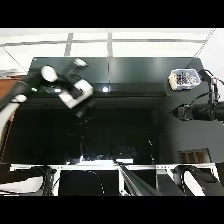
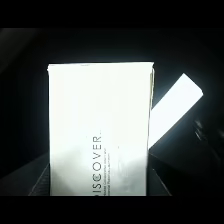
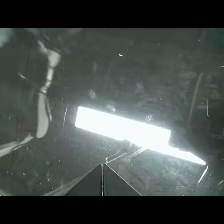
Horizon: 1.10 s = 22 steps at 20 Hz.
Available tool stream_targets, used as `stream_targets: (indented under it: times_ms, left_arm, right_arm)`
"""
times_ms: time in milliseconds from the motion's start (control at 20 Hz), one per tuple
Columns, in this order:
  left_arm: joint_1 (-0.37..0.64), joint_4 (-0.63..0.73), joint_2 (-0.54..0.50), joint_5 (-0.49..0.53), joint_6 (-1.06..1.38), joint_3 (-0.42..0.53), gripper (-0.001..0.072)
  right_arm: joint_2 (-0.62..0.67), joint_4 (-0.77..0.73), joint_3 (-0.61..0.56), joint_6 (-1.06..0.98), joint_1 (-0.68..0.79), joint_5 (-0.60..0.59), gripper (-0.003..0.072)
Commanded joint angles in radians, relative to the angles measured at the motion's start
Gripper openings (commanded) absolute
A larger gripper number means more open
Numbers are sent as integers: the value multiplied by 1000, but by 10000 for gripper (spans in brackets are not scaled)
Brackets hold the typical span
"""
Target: Fold the box and place the chain.
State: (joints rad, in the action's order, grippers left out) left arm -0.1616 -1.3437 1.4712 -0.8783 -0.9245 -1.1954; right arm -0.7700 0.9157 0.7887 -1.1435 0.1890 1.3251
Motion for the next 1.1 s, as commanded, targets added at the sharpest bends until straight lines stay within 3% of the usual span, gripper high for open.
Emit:
stream_targets:
  times_ms: [0, 150, 350, 550, 700, 750, 800, 850, 950, 1050]
  left_arm:
    - [278, -31, 50, 97, -150, -84, 352]
    - [418, -32, 213, 42, -153, -304, 353]
    - [479, -31, 447, 32, -174, -609, 352]
    - [469, -32, 587, -18, -183, -774, 353]
    - [462, -32, 621, -66, -183, -805, 356]
    - [462, -34, 621, -84, -183, -813, 419]
    - [462, -34, 621, -119, -184, -833, 642]
    - [462, -37, 619, -165, -194, -863, 715]
    - [462, -43, 594, -263, -259, -926, 715]
    - [462, -43, 513, -323, -318, -927, 713]
  right_arm:
    - [0, -23, 0, -19, 0, -10, 13]
    - [0, -66, 0, -19, 0, -32, 13]
    - [0, -98, 0, -46, 0, -104, 13]
    - [0, -96, 0, -74, 0, -118, 13]
    - [0, -96, 0, -77, 0, -116, 13]
    - [0, -96, 0, -77, 0, -114, 13]
    - [0, -96, 0, -78, 0, -109, 13]
    - [0, -96, 0, -78, 0, -102, 13]
    - [0, -97, 0, -78, 0, -87, 13]
    - [0, -97, 0, -77, 0, -68, 13]
